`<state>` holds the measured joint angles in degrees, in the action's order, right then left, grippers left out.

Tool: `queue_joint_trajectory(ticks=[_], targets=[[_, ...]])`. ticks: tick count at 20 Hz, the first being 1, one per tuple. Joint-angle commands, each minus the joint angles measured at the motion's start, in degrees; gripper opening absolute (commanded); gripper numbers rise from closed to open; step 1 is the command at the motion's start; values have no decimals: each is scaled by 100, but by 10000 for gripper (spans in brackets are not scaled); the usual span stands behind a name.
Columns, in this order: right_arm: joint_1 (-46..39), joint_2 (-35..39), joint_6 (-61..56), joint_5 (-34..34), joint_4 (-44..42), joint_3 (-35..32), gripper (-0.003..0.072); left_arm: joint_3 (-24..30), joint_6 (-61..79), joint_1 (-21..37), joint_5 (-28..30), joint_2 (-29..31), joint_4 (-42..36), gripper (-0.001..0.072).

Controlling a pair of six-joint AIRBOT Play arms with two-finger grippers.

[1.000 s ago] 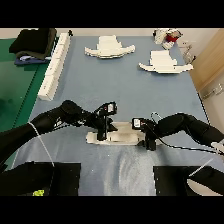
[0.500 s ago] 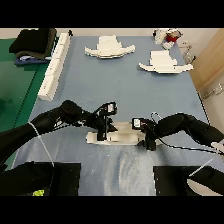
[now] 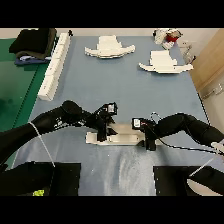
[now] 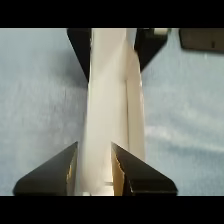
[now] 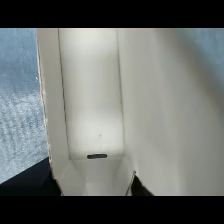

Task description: Fold the box.

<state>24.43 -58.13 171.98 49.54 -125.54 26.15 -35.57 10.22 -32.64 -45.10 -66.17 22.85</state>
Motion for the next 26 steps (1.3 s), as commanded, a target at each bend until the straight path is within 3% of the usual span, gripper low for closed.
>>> queue_joint_trajectory(ticks=[1, 3, 4, 5, 7, 8, 9, 11, 12, 15, 17, 19, 21, 26], targets=[[-2, 4, -2, 0, 20, 4, 504, -2, -133, 33, 160, 7, -4, 323], [-2, 2, -2, 0, 20, 4, 504, -2, -439, 133, 173, 57, 44, 334], [-2, 4, -2, 0, 20, 4, 504, -2, -820, 232, 131, 133, 138, 564], [-2, 4, -2, 0, 22, 4, 504, -4, -1338, 350, 94, 238, 256, 690], [-2, 2, -2, 0, 22, 4, 504, -4, -2243, 667, -284, 577, 778, 688], [-2, 2, -2, 0, 20, 4, 504, -4, -2826, 831, -533, 789, 1139, 673], [-2, 2, -2, 0, 20, 4, 504, -4, -3427, 977, -813, 990, 1523, 519], [-2, 4, -2, 0, 22, 4, 504, -4, -4157, 1196, -1611, 1370, 2140, 112], [-2, 2, -2, 0, 20, 4, 504, -2, -4339, 1209, -1996, 1475, 2175, 12], [-2, 2, -2, 0, 20, 4, 504, 11, -5381, 820, -2745, 1488, 1589, 12], [-2, -2, -2, 0, 22, 4, 504, 0, -5593, 289, -2446, 1423, 1158, 12], [-2, -2, -2, 0, 22, 4, 504, -129, -5589, -59, -1687, 1292, 931, 11], [-2, -2, -2, 0, 22, 4, 504, -442, -5633, 20, -1200, 1023, 925, 11], [-2, -2, -2, 0, 22, 4, 504, -1174, -5829, 562, -1211, -9, 387, 11]])
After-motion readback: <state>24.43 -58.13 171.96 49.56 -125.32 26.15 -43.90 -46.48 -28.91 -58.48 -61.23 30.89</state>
